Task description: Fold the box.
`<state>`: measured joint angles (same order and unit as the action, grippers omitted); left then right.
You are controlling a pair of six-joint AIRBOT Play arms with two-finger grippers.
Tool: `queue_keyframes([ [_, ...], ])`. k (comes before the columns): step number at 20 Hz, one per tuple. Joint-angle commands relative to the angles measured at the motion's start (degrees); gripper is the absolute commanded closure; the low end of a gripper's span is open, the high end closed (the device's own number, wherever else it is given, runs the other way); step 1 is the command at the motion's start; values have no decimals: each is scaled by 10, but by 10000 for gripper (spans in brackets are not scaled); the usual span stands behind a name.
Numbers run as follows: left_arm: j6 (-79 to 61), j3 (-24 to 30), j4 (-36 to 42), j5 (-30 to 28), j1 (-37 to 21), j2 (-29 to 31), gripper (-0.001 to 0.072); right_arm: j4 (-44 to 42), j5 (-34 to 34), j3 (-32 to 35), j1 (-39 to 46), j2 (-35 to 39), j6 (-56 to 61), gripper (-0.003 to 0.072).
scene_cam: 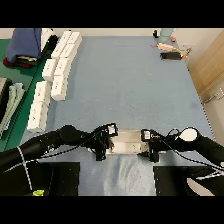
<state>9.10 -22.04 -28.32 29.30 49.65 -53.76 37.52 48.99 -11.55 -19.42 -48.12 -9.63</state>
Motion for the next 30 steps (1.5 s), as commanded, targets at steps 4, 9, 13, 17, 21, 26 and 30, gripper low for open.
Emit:
queue_keyframes([
  [4, 358, 0, -237, 95, -1, 110, 694, 0, 0, 0, 0, 0, -1, 149],
  [9, 711, 0, -350, 127, -11, 235, 694, 0, 0, 0, 0, 0, -1, 149],
  [13, 962, 0, -425, 183, -83, 271, 693, 0, 0, 0, 0, 0, -1, 149],
  [17, 1050, 2, -452, 276, -196, 254, 694, 0, 0, 0, 0, 0, -1, 149],
  [21, 995, 21, -365, 288, -270, 199, 693, 0, 0, 0, 0, 0, -1, 149],
  [26, 937, 33, -280, 214, -191, 121, 694, 0, 0, 0, 0, 0, -1, 149],
  [30, 937, 33, -226, 124, -92, 80, 694, 0, 0, 0, 0, 0, -1, 149],
])
